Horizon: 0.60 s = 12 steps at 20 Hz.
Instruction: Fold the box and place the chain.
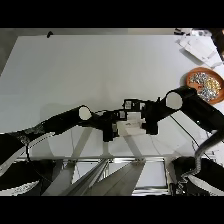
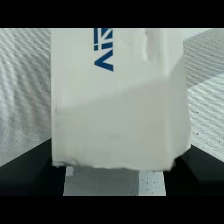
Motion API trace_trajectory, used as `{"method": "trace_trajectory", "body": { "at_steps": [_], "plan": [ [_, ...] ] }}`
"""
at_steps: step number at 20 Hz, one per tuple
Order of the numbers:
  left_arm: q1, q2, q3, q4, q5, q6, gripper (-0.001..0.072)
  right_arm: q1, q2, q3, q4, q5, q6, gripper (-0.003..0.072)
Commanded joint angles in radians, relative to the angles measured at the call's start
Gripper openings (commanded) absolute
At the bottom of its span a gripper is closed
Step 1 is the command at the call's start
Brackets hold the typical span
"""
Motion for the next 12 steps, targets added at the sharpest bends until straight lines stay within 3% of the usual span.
{"method": "trace_trajectory", "body": {
  "at_steps": [1, 4, 12],
  "plan": [
    [0.000, 0.000, 0.000, 0.004, 0.000, 0.005, 0.0276, 0.003, 0.049, -0.003, -0.012, -0.032, 0.004, 0.0397],
    [0.000, 0.000, 0.000, 0.004, 0.000, 0.005, 0.0276, 0.003, 0.079, -0.003, -0.011, -0.037, 0.004, 0.0324],
    [0.000, 0.000, 0.000, 0.004, 0.000, 0.005, 0.0276, 0.003, 0.079, -0.079, -0.007, -0.106, 0.034, 0.0321]
  ]
}}
